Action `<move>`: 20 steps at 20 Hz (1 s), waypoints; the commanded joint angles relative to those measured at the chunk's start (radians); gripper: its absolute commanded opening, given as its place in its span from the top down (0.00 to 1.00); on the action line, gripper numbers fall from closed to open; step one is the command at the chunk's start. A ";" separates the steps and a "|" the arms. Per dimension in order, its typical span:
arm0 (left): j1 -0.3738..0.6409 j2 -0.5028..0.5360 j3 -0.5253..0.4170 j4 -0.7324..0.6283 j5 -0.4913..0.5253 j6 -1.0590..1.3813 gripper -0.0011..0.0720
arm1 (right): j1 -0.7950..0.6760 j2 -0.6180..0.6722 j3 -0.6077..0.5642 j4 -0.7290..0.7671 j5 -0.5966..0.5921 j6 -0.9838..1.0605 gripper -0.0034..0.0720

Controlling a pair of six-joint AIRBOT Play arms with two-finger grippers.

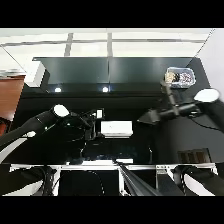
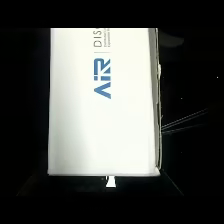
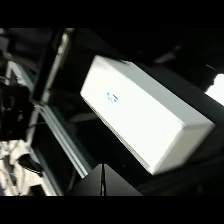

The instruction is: Fold the box and place the chain.

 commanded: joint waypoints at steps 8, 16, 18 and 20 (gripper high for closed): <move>-0.088 0.145 0.137 0.154 -0.071 -0.297 0.00 | -0.406 0.208 0.011 -0.184 0.110 0.020 0.94; -0.277 -0.138 0.404 0.333 -0.071 -0.620 0.01 | -0.406 0.208 0.011 -0.183 0.112 0.011 0.94; -0.275 -0.203 0.474 0.318 -0.153 -0.694 0.01 | -0.406 0.208 0.011 -0.183 0.112 0.008 0.94; -0.275 -0.222 0.494 0.314 -0.154 -0.681 0.01 | -0.406 0.208 0.011 -0.183 0.110 0.006 0.94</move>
